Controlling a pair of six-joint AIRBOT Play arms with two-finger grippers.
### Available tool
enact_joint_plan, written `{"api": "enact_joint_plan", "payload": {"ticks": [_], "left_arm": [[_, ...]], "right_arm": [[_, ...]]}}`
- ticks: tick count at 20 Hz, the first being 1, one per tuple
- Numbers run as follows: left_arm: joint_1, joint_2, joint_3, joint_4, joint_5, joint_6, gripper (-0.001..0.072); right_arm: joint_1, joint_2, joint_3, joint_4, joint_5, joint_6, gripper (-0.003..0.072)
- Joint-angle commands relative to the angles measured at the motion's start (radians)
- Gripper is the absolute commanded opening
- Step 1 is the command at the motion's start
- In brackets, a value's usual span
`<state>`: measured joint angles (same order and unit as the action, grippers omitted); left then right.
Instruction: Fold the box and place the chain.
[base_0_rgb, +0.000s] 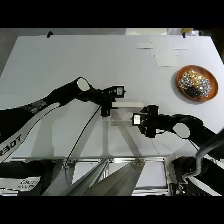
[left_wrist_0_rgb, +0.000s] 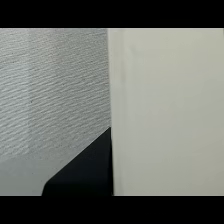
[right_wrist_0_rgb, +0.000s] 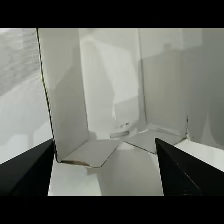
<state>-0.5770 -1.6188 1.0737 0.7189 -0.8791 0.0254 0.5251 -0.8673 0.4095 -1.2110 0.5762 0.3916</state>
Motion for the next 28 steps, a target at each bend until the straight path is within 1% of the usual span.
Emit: {"api": "enact_joint_plan", "payload": {"ticks": [1, 4, 9, 12, 17, 21, 25, 28], "left_arm": [[0.000, 0.000, 0.000, 0.000, 0.000, 0.000, 0.0012], [0.000, 0.000, 0.000, 0.000, 0.000, 0.000, 0.0012], [0.000, 0.000, 0.000, 0.000, 0.000, 0.000, 0.0012], [0.000, 0.000, 0.000, 0.000, 0.000, 0.000, 0.0012], [0.000, 0.000, 0.000, 0.000, 0.000, 0.000, 0.0012], [0.000, 0.000, 0.000, 0.000, 0.000, 0.000, 0.0012], [0.000, 0.000, 0.000, 0.000, 0.000, 0.000, 0.0012], [0.000, 0.000, 0.000, 0.000, 0.000, 0.000, 0.0012]], "right_arm": [[-0.046, -0.001, 0.011, 0.016, 0.028, -0.009, 0.0691], [-0.083, -0.011, 0.034, 0.043, 0.035, -0.018, 0.0690], [-0.142, -0.054, 0.040, 0.220, 0.030, -0.254, 0.0690], [-0.208, -0.087, 0.041, 0.279, 0.034, -0.344, 0.0690], [-0.261, -0.160, 0.052, 0.365, 0.049, -0.466, 0.0689], [-0.297, -0.201, 0.084, 0.457, 0.103, -0.581, 0.0689], [-0.315, -0.246, 0.085, 0.504, 0.141, -0.684, 0.0688], [-0.315, -0.273, 0.085, 0.596, 0.144, -0.769, 0.0688]]}}
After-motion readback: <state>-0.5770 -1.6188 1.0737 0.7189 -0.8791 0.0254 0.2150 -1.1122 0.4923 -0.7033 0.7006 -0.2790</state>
